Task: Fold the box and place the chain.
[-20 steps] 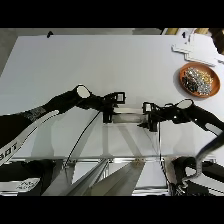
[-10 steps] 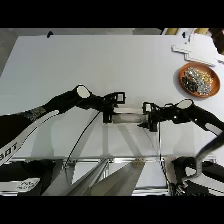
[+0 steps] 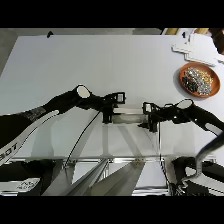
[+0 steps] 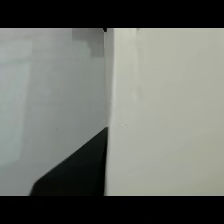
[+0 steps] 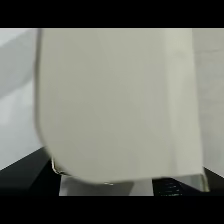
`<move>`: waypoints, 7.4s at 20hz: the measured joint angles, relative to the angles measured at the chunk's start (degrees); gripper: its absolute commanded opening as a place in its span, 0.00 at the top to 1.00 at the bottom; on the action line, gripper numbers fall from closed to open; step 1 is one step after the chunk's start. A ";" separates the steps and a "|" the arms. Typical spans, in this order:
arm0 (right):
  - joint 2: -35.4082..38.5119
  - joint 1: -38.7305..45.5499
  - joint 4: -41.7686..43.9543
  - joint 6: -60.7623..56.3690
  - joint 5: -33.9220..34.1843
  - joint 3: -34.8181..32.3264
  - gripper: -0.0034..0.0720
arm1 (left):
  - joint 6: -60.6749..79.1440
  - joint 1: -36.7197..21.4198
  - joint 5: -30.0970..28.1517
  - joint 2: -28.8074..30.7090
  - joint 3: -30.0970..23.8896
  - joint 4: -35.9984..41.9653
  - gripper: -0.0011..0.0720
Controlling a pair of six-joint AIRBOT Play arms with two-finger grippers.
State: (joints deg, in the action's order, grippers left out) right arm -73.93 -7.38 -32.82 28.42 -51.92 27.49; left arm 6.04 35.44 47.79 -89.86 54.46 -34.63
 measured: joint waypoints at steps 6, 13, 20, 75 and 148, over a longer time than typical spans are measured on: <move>0.00 0.00 -0.02 0.09 0.09 0.00 0.42 | -0.02 -0.79 -1.18 2.23 0.07 -0.13 0.20; 0.00 0.00 0.07 -0.04 0.24 0.00 0.42 | -12.92 -4.26 -1.05 9.51 0.07 -13.49 0.69; 0.00 0.00 0.07 -0.04 0.26 0.00 0.42 | -25.14 -2.75 8.13 20.46 0.07 -24.76 0.98; 0.00 -0.02 0.09 -0.02 0.28 -0.02 0.42 | -42.60 3.41 8.98 12.50 -1.31 -35.36 0.66; 0.00 0.00 0.09 -0.04 0.28 -0.02 0.42 | -88.41 -5.77 1.60 13.40 -17.49 -11.93 0.98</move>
State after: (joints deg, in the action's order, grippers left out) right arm -73.93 -7.38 -32.73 28.38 -51.64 27.46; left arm -82.37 29.67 49.39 -76.47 36.97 -46.57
